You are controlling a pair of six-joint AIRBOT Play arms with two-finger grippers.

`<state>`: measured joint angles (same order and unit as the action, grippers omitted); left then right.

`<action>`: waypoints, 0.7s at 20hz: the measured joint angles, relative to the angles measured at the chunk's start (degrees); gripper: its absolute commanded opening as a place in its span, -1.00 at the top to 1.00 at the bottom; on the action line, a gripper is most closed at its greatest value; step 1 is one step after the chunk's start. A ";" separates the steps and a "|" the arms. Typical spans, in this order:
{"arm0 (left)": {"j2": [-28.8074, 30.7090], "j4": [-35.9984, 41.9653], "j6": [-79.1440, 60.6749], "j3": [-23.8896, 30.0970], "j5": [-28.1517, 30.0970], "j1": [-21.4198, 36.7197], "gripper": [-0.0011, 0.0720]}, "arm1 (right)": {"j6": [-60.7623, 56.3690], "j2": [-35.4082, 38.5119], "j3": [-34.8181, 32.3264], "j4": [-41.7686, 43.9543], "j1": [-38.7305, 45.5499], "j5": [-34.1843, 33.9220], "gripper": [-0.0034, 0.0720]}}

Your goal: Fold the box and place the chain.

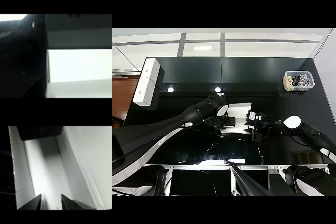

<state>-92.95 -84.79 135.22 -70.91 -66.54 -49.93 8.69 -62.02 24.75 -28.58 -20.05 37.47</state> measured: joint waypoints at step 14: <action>-0.02 0.00 -0.04 0.00 0.02 0.02 0.90 | -25.51 3.43 6.14 -5.22 6.69 10.38 0.88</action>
<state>-92.97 -84.79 135.17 -70.91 -66.52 -49.91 -16.82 -58.59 30.89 -33.80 -13.37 47.86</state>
